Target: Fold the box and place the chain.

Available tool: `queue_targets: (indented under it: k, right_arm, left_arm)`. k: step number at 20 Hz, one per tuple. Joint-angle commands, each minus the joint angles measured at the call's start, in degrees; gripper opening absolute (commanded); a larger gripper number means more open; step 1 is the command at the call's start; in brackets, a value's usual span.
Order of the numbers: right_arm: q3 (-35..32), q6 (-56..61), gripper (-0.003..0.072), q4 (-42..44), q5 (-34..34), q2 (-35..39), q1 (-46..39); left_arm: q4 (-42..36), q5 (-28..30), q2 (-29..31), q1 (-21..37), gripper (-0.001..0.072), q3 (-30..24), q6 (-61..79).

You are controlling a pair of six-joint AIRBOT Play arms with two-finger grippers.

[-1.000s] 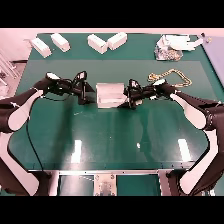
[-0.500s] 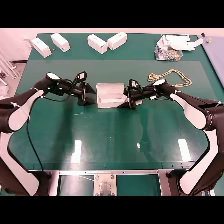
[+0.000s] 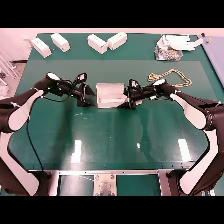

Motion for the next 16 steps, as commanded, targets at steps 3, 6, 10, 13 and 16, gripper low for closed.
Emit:
queue_targets:
  k: [3,6,10,13,16]
  right_arm:
    - [0.0,0.0,0.0576,0.0,0.0,0.0,0.0]
    - [0.0,0.0,0.0576,0.0,0.0,0.0,0.0]
    - [0.0,0.0,0.0576,0.0,0.0,0.0,0.0]
    - [0.0,0.0,0.0576,0.0,0.0,0.0,0.0]
    - [0.0,0.0,0.0576,0.0,0.0,0.0,0.0]
  left_arm:
    - [-3.4,-2.5,0.0,0.0,0.0720,-0.2,1.9]
    - [-3.7,-1.8,0.0,0.0,0.0720,-0.3,1.8]
    - [-4.3,-1.4,-0.1,-0.1,0.0720,-0.6,1.7]
    - [-5.5,-1.6,-1.5,-0.2,0.0720,-0.9,1.7]
    - [-7.5,-0.9,-2.5,-0.6,0.0720,-0.8,3.3]
